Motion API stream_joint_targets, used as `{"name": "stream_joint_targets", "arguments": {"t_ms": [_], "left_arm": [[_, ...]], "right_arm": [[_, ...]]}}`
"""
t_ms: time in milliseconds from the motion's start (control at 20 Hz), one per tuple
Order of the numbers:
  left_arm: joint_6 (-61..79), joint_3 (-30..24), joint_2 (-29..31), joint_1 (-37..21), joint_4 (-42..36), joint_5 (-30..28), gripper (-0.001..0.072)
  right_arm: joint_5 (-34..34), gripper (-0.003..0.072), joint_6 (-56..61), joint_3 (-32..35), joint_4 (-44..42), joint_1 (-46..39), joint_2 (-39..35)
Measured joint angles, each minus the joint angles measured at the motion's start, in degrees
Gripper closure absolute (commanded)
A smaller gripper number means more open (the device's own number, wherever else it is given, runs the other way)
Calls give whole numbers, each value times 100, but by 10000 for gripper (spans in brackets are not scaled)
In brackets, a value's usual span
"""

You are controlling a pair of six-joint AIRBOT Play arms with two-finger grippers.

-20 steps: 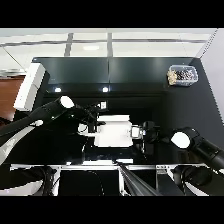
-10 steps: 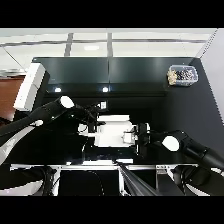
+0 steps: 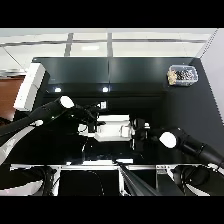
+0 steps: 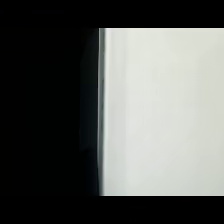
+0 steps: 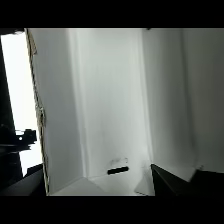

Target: Fold the box and place the chain.

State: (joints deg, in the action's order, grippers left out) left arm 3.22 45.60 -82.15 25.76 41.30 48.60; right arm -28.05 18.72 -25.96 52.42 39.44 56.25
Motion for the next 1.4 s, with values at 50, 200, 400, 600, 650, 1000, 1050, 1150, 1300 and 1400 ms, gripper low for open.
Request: {"name": "stream_joint_targets", "arguments": {"t_ms": [50,200,400,600,650,1000,1050,1150,1300,1400], "left_arm": [[0,0,0,0,0,0,683],[0,0,0,0,-2,0,683],[-2,0,0,0,-2,2,683],[0,0,0,0,-2,4,683],[0,0,0,0,-2,4,683],[0,0,0,0,-2,7,683],[0,0,0,0,-2,7,683],[0,0,0,0,-2,9,683],[2,4,-2,0,-2,31,683],[0,33,-2,-2,13,118,683]], "right_arm": [[-85,21,-103,-68,-79,-118,2],[-155,21,-450,-201,-389,-426,17],[-238,21,-638,-260,-673,-660,46],[-463,-29,-785,-278,-1014,-964,52],[-498,-29,-817,-278,-1152,-1043,61],[-608,-28,-1578,-284,-1939,-1296,302],[-612,-28,-1716,-289,-2024,-1307,323],[-636,-27,-1947,-293,-2159,-1320,358],[-662,-27,-2124,-293,-2262,-1331,380],[-675,-27,-2197,-293,-2302,-1335,385]]}}
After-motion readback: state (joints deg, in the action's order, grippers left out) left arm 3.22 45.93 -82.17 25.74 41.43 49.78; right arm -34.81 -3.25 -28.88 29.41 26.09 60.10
